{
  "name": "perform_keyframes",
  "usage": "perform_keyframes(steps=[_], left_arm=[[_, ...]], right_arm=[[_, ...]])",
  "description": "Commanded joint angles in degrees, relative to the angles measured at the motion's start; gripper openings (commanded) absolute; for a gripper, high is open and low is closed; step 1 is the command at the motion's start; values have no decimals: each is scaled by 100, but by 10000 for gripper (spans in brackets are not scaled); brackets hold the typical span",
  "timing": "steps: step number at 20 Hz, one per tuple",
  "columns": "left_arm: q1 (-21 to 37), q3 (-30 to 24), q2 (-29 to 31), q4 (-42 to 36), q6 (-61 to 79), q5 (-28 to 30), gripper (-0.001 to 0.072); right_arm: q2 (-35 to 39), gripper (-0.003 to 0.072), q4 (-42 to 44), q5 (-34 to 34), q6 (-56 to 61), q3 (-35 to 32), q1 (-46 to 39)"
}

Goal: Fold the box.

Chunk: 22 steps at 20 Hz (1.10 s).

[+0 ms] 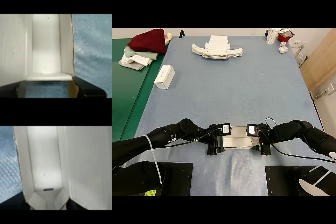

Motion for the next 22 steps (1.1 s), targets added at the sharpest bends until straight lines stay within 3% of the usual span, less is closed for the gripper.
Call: perform_keyframes(steps=[1, 4, 6, 7, 15, 17, 22], left_arm=[[4, 15, -61, -219, 127, 7, 697], [4, 15, -61, -221, 127, 7, 695], [4, 15, -61, -214, 149, -7, 438], [4, 15, -61, -214, 155, -17, 436], [4, 15, -61, -214, 151, -15, 445], [4, 15, -61, -216, 142, -11, 698], [4, 39, -61, -216, 151, 7, 697]], right_arm=[[-2, 531, 2, 0, 2, 4, 0], [-2, 531, 2, 2, 0, 4, 0], [-2, 531, 2, 2, 2, 4, 0], [-2, 531, 2, 2, 0, 4, 0], [-2, 531, 2, 2, 2, 4, 0], [-2, 531, 2, 2, 2, 4, 0], [-2, 530, 2, 0, 0, 4, 0]])
